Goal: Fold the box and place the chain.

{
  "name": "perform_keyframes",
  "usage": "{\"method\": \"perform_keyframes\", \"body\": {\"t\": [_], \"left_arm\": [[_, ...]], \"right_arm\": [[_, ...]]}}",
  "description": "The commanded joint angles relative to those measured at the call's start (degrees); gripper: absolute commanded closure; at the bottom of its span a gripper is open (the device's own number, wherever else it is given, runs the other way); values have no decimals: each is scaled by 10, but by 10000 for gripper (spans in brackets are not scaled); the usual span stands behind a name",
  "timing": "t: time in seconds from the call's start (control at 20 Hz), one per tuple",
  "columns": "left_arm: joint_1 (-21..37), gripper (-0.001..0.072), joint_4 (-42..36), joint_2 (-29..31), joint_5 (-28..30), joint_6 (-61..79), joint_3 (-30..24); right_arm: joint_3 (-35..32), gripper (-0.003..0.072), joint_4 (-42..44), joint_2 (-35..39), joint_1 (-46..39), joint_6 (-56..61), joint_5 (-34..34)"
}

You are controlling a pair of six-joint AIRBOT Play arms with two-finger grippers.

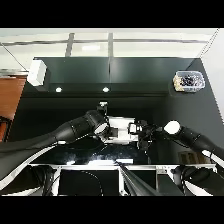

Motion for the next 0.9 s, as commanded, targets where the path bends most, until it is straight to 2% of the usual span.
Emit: {"method": "perform_keyframes", "body": {"t": [0.0, 0.1, 0.35, 0.5, 0.55, 0.6, 0.65, 0.85], "left_arm": [[0, 544, 2, -3, -1, -2, 0], [0, 684, 1, -4, 0, -3, 0], [0, 684, 1, -3, -2, -2, 0], [0, 684, 0, -3, -3, -2, 0], [0, 684, 0, -3, -5, -2, 0], [0, 684, 0, -3, -6, -2, 0], [0, 684, 0, -3, -6, -2, 0], [0, 684, 0, -2, -7, -2, 0]], "right_arm": [[0, 618, 0, 0, 0, 0, 0], [0, 618, 0, 0, 0, 0, 1], [0, 619, 0, 0, 0, 0, 1], [0, 616, -7, 2, 0, 66, 2], [1, 517, -14, 5, 0, 84, 8], [2, 244, -14, 9, 0, 86, 20], [2, 86, -14, 14, 0, 86, 21], [8, 70, -75, 58, 0, 87, 48]]}}
